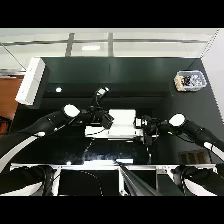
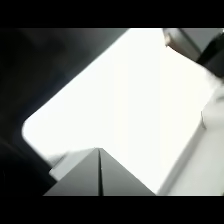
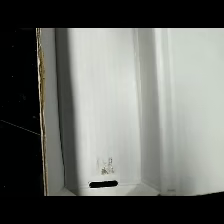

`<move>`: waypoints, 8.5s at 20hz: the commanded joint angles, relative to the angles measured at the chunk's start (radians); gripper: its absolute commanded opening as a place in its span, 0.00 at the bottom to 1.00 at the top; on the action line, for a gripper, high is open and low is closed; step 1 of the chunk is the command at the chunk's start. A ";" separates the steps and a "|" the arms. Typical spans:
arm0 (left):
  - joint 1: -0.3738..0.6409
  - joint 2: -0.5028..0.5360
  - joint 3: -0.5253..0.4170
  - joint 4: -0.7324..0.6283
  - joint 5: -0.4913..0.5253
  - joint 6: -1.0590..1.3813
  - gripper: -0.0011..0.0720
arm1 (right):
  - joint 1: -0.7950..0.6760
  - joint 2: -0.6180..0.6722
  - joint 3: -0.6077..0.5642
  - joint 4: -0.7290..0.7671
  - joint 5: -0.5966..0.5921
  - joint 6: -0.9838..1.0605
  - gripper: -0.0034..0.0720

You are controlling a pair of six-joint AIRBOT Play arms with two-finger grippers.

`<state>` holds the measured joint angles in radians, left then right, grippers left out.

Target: Fold the box and place the chain.

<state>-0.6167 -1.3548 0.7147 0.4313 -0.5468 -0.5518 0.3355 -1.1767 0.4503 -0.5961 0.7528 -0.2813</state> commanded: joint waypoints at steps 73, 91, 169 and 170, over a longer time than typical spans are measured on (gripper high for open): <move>0.600 0.317 -0.149 0.677 -0.503 -0.944 0.05 | 0.001 0.000 0.001 0.001 -0.002 0.000 0.70; 0.378 0.008 -0.175 0.024 -0.489 -0.502 0.05 | 0.001 0.000 0.001 0.001 -0.002 0.000 0.70; -0.306 -0.229 0.485 1.078 -0.592 -1.812 0.39 | 0.001 0.000 0.001 0.001 -0.002 0.000 0.70; -0.306 -0.229 0.485 1.078 -0.593 -1.812 0.45 | 0.001 0.000 0.001 0.001 -0.002 0.000 0.70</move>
<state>-0.9226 -1.5826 1.1969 1.5063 -1.1252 -2.3623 0.3355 -1.1767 0.4503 -0.5953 0.7498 -0.2802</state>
